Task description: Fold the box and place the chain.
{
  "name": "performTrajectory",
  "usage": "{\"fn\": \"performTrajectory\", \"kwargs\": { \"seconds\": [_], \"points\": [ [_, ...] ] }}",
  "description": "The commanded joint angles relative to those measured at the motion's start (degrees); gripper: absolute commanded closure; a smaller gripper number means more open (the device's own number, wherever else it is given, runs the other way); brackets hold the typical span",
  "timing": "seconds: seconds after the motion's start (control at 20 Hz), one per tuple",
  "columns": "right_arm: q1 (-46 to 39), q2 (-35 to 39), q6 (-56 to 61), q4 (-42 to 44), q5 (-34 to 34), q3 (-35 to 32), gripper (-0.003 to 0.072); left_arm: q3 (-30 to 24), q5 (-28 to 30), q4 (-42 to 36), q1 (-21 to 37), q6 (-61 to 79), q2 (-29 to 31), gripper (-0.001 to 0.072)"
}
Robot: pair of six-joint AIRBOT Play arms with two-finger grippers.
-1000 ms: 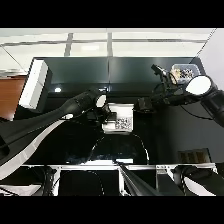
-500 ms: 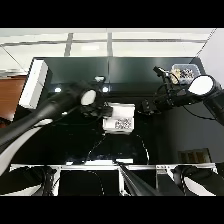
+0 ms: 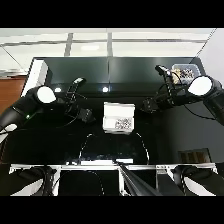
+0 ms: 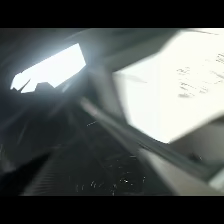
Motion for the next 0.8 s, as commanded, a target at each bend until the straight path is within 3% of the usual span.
{"fn": "performTrajectory", "kwargs": {
  "seconds": [0.0,0.15,0.3,0.45,0.65,0.75],
  "points": [
    [0.0,0.0,0.0,-2.3,-1.0,0.0,0.0419,-2.7,1.2,-14.1,0.1,44.5,-0.2,-0.0011],
    [0.0,0.0,0.2,-3.3,-0.9,0.0,0.0419,-2.7,2.6,-10.3,-3.0,59.2,-2.5,-0.0010],
    [0.0,0.0,0.3,-3.3,-0.8,0.0,0.0419,-2.7,7.5,-3.8,-4.6,63.0,-5.8,-0.0008],
    [0.0,0.0,0.3,-3.3,-0.9,0.0,0.0419,-2.7,8.4,-7.5,-3.8,65.2,-9.7,-0.0008],
    [0.0,0.0,0.5,-3.3,-1.2,0.0,0.0419,-2.7,9.1,-18.3,-3.8,71.3,-12.2,-0.0008],
    [0.0,0.0,0.5,-3.3,-1.4,0.0,0.0419,-2.7,9.2,-18.8,-3.8,72.6,-13.0,-0.0008]
  ]
}}
